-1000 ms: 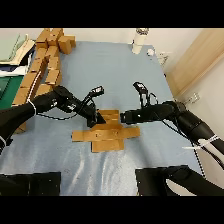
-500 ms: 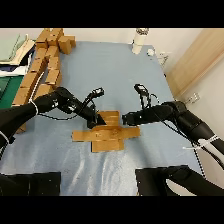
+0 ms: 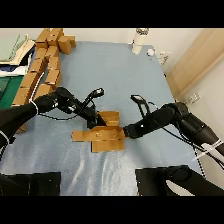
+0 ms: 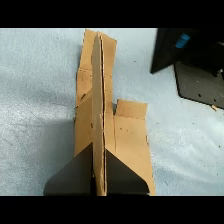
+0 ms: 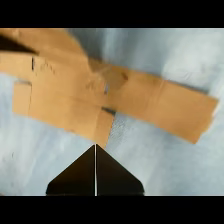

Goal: Fold the box.

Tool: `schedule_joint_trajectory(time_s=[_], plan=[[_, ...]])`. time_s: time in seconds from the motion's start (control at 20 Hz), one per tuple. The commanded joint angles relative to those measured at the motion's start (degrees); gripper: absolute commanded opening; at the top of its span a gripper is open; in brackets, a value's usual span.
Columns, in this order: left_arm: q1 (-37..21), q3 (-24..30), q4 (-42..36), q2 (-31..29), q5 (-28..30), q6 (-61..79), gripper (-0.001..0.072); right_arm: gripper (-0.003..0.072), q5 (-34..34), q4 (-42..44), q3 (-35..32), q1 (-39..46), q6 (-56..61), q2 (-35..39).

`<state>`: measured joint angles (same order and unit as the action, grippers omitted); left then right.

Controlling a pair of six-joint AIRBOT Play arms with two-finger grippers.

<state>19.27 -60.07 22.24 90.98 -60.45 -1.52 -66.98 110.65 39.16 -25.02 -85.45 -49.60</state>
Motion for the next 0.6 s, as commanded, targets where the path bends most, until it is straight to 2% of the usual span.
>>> schedule_joint_trajectory(time_s=[0.0,0.15,0.3,0.4,0.55], plan=[[0.0,0.0,0.1,0.0,0.0,0.0,0.0012,0.0005,-5.2,-0.5,-0.7,-5.6,-3.0,0.8],[0.0,0.0,0.1,0.0,0.0,0.0,0.0012,0.0004,4.6,-6.3,-4.9,-18.2,-10.0,2.5],[0.0,0.0,0.1,0.0,0.0,0.0,0.0012,0.0028,14.0,-19.0,-10.4,-32.2,-13.3,3.8],[0.0,0.0,0.1,0.0,0.1,0.0,0.0012,0.0533,17.9,-27.2,-12.9,-37.1,-13.4,2.7],[0.0,0.0,0.1,0.0,0.0,0.0,0.0012,0.0572,22.0,-33.7,-13.4,-37.6,-13.4,-1.0]])
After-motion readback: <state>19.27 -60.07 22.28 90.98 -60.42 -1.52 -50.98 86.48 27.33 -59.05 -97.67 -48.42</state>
